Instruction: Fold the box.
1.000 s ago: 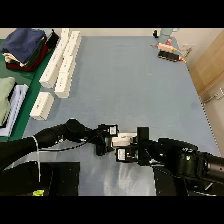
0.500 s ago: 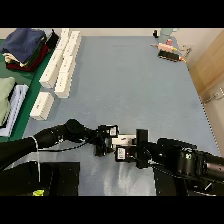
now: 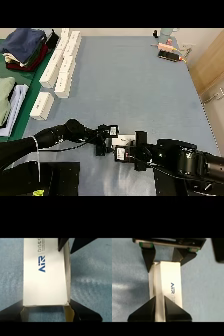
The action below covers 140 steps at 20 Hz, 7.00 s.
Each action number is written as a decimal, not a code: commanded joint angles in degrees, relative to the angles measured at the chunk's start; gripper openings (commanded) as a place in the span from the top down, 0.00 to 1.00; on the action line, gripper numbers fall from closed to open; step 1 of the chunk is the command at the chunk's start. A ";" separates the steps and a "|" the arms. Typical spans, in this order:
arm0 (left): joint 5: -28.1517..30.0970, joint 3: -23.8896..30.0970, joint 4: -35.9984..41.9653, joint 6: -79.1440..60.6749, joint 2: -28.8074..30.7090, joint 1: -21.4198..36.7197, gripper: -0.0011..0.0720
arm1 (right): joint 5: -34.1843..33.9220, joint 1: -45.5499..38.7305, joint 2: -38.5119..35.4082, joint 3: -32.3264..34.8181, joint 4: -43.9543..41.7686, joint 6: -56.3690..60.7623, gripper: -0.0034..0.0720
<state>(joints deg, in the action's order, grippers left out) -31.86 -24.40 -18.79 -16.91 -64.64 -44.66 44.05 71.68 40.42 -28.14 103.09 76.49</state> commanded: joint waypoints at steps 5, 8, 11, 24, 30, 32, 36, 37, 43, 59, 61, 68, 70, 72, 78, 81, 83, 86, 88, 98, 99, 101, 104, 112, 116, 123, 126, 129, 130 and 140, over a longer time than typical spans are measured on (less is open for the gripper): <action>-0.07 0.00 -0.09 0.04 -0.02 0.00 0.27 | 0.39 -0.76 -5.49 -0.17 1.55 8.17 0.84; -0.07 0.00 -0.09 0.04 -0.02 0.00 0.27 | -8.00 -2.97 -5.51 3.43 -0.63 20.46 0.96; -0.07 0.00 -0.09 0.04 0.00 0.00 0.27 | -19.28 -4.90 -5.64 8.85 -0.94 32.92 0.96; -0.09 0.00 -0.09 0.02 -0.02 0.00 0.27 | -40.24 -5.27 -2.05 21.07 -0.94 45.03 0.95; -0.07 0.00 -0.09 0.04 -0.02 0.00 0.27 | -40.57 -5.27 1.16 21.07 -1.18 45.03 0.95; -0.07 0.00 -0.09 0.04 0.00 0.00 0.27 | -40.52 -5.27 0.90 21.07 -1.18 45.03 0.95; -0.07 0.00 -0.09 0.04 -0.02 0.00 0.27 | -40.41 -5.27 -1.70 20.90 -1.14 45.03 0.95; -0.07 0.00 -0.09 0.04 -0.02 0.00 0.27 | -40.39 -5.27 -3.13 20.83 -1.11 45.00 0.95; -0.07 0.00 -0.09 0.04 -0.02 0.00 0.27 | -39.45 -6.12 -11.78 19.52 1.66 44.98 0.95; -0.07 0.00 -0.09 0.04 -0.02 0.00 0.28 | -19.96 -7.04 -7.93 9.60 -4.28 33.86 0.95; -0.07 0.00 -0.09 0.04 0.00 0.00 0.27 | -22.03 -6.49 -8.00 11.91 -2.91 33.79 0.95; -0.07 0.00 -0.09 0.02 -0.02 0.00 0.28 | -35.34 -6.71 -2.40 14.53 1.33 31.45 0.95; -0.09 0.00 -0.07 0.04 -0.02 0.00 0.27 | -40.00 -6.71 -0.35 14.53 0.98 31.61 0.95; -0.09 0.00 -0.09 0.04 -0.02 0.00 0.27 | -40.68 -6.67 1.07 14.58 1.03 31.65 0.95; -0.09 0.00 -0.09 0.04 -0.02 0.00 0.27 | -41.42 -6.21 2.10 16.04 -0.13 31.67 0.95; -0.07 0.00 -0.09 0.04 -0.02 0.00 0.27 | -41.53 -6.19 2.58 17.51 -2.62 31.67 0.95; -0.13 0.00 -0.07 0.04 -0.02 0.00 0.27 | -41.55 -6.19 3.34 17.94 -3.93 31.67 0.95; -0.07 0.00 -0.09 0.04 -0.02 0.00 0.27 | -41.59 -6.19 5.05 18.23 -4.17 31.67 0.95; -0.07 0.00 -0.09 0.04 0.00 0.00 0.28 | -41.59 -6.19 5.60 18.23 -4.44 31.67 0.95; -0.07 0.00 -0.09 0.04 -0.02 0.00 0.27 | -41.53 -5.53 5.33 18.38 -5.42 31.65 0.95; -0.07 0.00 -0.09 0.04 -0.02 0.00 0.27 | -41.86 -5.60 4.55 18.38 -5.40 31.65 0.95; -0.07 0.00 -0.07 0.04 -0.02 0.00 0.27 | -42.21 -5.68 2.25 18.36 -5.11 31.43 0.95; -0.07 0.00 -0.09 0.04 -0.02 0.00 0.28 | -42.14 -6.54 -0.87 18.38 -3.85 31.43 0.95; -0.07 0.00 -0.09 0.04 -0.02 0.00 0.28 | -35.63 -8.26 -4.09 18.38 -1.29 31.45 0.95; -0.07 0.00 -0.07 0.04 -0.02 0.00 0.27 | -33.38 -8.22 -4.07 18.38 -1.31 31.45 0.95; -0.07 0.00 -0.09 0.04 -0.02 0.00 0.27 | -33.00 -8.22 -4.04 21.24 -1.95 31.95 0.95; -0.07 0.00 -0.09 0.04 -0.02 0.00 0.27 | -33.51 -8.22 -3.98 22.12 -3.19 32.15 0.95; -0.07 0.00 -0.07 0.02 -0.02 0.00 0.27 | -33.59 -8.20 -3.96 22.82 -4.52 32.15 0.95; -0.07 0.00 -0.09 0.04 -0.02 0.00 0.28 | -33.59 -8.20 -3.96 22.86 -4.55 32.15 0.95; -0.07 0.00 -0.09 0.04 -0.02 0.00 0.28 | -31.43 -8.24 -9.70 21.03 -4.33 32.13 0.95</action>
<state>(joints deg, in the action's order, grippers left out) -31.94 -24.36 -18.87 -16.86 -64.66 -44.66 10.41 63.46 33.78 -6.22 98.56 108.60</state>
